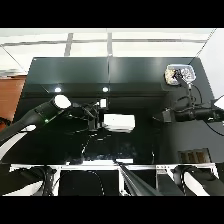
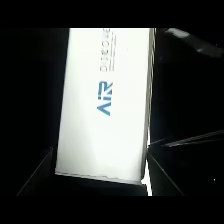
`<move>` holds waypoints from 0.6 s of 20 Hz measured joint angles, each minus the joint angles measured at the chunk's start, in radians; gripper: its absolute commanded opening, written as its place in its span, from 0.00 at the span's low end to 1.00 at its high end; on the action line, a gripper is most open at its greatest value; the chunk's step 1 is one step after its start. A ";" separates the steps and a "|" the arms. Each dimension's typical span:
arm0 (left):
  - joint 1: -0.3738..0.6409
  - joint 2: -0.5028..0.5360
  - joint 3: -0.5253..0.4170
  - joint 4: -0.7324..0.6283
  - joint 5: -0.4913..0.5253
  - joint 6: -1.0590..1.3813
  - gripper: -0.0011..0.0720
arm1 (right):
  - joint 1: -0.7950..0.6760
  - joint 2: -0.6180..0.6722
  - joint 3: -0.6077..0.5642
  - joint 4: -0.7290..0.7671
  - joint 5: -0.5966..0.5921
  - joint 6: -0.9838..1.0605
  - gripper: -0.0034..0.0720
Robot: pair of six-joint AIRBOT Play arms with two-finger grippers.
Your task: Fold the box and place the chain.
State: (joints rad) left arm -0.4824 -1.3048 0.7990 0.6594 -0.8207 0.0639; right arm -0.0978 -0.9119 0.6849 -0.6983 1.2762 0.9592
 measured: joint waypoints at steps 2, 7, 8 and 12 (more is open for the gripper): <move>-0.013 0.024 0.027 -0.003 -0.001 -0.024 0.98 | -0.020 0.011 -0.002 -0.013 -0.002 0.003 0.07; -0.096 -0.029 0.133 -0.045 -0.003 -0.099 0.98 | -0.039 0.021 -0.019 -0.031 -0.047 0.006 0.07; -0.109 -0.057 0.158 -0.047 -0.002 -0.124 0.98 | -0.040 0.021 -0.023 -0.032 -0.051 0.005 0.07; -0.127 -0.160 0.230 -0.054 -0.001 -0.230 0.98 | -0.042 0.023 -0.031 -0.037 -0.070 -0.009 0.07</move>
State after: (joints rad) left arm -0.6098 -1.4647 1.0294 0.6056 -0.8219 -0.1665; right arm -0.1398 -0.8890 0.6540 -0.7353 1.2064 0.9501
